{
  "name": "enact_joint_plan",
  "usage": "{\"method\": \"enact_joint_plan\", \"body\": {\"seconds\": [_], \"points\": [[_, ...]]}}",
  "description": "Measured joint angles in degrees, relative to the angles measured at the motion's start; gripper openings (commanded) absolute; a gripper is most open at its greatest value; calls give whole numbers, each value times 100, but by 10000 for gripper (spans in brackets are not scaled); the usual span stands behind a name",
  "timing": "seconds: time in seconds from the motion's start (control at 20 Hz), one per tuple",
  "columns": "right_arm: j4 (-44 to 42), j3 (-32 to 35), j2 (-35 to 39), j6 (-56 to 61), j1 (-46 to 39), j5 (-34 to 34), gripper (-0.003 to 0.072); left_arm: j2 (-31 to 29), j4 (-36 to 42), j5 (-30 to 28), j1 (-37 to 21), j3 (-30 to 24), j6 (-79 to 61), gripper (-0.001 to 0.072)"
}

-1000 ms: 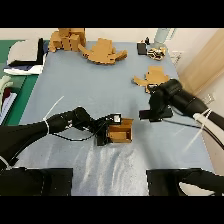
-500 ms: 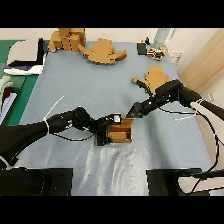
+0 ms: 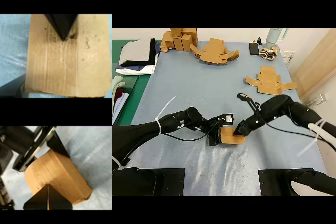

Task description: Fold the box.

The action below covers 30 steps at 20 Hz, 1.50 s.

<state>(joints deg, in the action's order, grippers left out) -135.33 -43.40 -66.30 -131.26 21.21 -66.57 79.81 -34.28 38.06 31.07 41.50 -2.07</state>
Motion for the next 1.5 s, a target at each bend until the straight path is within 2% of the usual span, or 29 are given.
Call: {"method": "enact_joint_plan", "body": {"seconds": [0.2, 0.25, 0.3, 0.35, 0.4, 0.6, 1.05, 1.5], "points": [[796, 313, 645, 52, 656, 940, 8, 0, 0, 0, 0, 0, 0, 565], [979, 350, 782, 70, 778, 1104, 52, 0, 0, 0, 0, 0, 0, 565], [1143, 380, 931, 72, 901, 1259, 241, 0, 0, 0, 0, 0, 0, 565], [1303, 404, 1075, 70, 1014, 1386, 481, 0, 0, 0, 0, 0, 2, 565], [1445, 420, 1209, 46, 1113, 1478, 528, 0, 0, 0, 0, 0, 2, 565], [1797, 476, 1552, -181, 1338, 1707, 528, 0, 0, 0, 0, 0, 2, 564], [2052, 868, 1534, -1513, 1513, 2155, 528, 0, 0, 0, 0, 0, 0, 565], [2599, 1071, 1561, -1792, 2135, 2581, 556, 0, -11, 0, 0, 0, -9, 565]]}}
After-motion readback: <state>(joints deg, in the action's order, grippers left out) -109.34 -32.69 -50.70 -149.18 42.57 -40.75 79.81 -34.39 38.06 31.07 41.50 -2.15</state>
